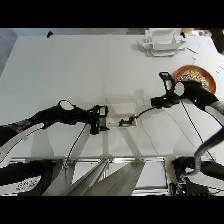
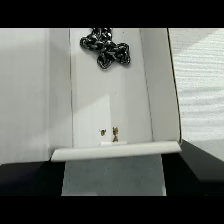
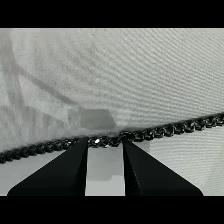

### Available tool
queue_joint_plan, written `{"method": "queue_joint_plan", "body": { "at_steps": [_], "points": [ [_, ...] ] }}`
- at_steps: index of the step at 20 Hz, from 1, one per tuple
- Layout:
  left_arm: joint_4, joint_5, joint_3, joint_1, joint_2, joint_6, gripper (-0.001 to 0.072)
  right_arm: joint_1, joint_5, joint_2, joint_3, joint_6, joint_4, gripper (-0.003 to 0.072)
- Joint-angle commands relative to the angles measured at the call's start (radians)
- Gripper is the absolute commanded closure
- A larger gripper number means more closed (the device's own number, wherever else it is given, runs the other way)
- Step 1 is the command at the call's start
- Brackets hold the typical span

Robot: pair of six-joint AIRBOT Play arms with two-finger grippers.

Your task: Fold the box and place the chain.

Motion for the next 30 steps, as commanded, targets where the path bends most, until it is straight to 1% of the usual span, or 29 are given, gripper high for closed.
{"method": "queue_joint_plan", "body": {
  "at_steps": [1,3,6,8,15,16,17,24,30],
  "points": [
    [0.0,0.0,0.0,0.0,0.001,0.0,0.0438,0.001,0.031,-0.002,-0.001,0.0,-0.002,0.0468],
    [0.0,0.0,0.0,0.0,0.001,0.0,0.0438,0.001,0.038,0.026,-0.001,-0.004,-0.003,0.0468],
    [0.0,0.0,0.0,0.0,0.001,0.0,0.0438,0.001,0.05,0.108,-0.001,-0.002,-0.002,0.0467],
    [0.0,0.001,0.0,0.0,0.001,0.0,0.0438,0.0,0.054,0.129,-0.001,0.005,-0.003,0.0464],
    [0.0,0.0,0.0,0.0,0.001,0.0,0.0438,0.0,0.054,0.09,-0.001,0.083,-0.006,0.0453],
    [0.0,0.0,0.0,0.0,0.001,0.0,0.0438,0.0,0.054,0.078,-0.001,0.102,-0.007,0.0421],
    [0.0,0.0,0.0,0.0,0.001,0.0,0.0438,0.0,0.053,0.069,-0.001,0.111,-0.009,0.0406],
    [0.0,0.0,0.0,0.0,0.001,0.0,0.0438,0.0,0.006,0.064,-0.001,0.185,-0.027,0.0406],
    [0.0,0.0,0.0,0.0,0.001,0.0,0.0438,0.0,0.007,0.049,-0.001,0.193,-0.028,0.0407]
  ]
}}
